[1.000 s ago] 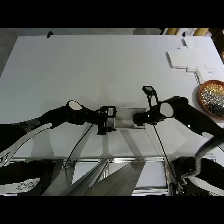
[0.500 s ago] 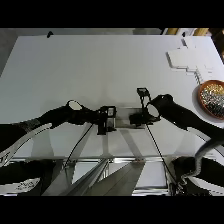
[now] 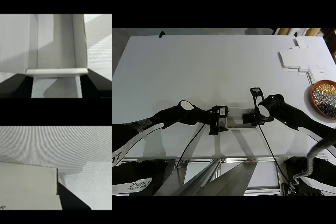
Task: Fold the box and place the chain.
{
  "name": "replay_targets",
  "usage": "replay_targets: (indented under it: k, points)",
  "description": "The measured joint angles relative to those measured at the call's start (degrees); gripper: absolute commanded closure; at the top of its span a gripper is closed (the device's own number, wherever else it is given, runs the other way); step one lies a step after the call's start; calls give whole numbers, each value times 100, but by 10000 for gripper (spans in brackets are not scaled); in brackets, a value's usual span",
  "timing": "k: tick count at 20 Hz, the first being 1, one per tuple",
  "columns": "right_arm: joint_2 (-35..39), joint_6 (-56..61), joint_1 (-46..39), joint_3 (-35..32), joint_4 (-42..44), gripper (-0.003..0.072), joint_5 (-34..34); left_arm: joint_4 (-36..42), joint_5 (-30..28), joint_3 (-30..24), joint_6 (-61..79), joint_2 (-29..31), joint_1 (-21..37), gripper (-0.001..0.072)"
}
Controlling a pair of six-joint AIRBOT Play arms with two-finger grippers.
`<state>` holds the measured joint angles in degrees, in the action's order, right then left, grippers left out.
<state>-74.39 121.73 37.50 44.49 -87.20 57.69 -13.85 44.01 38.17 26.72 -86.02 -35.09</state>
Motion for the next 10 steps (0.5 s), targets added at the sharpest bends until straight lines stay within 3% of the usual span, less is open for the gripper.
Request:
replay_targets:
  k: [2, 10]
  points:
    - [-2, -28, 4, 0, 15, 450, -24, -7, -2, 0, 22, 0, 0, 561]
    - [-2, -24, 0, 2, -33, 450, 129, -4, -9, 0, 26, 0, -2, 561]
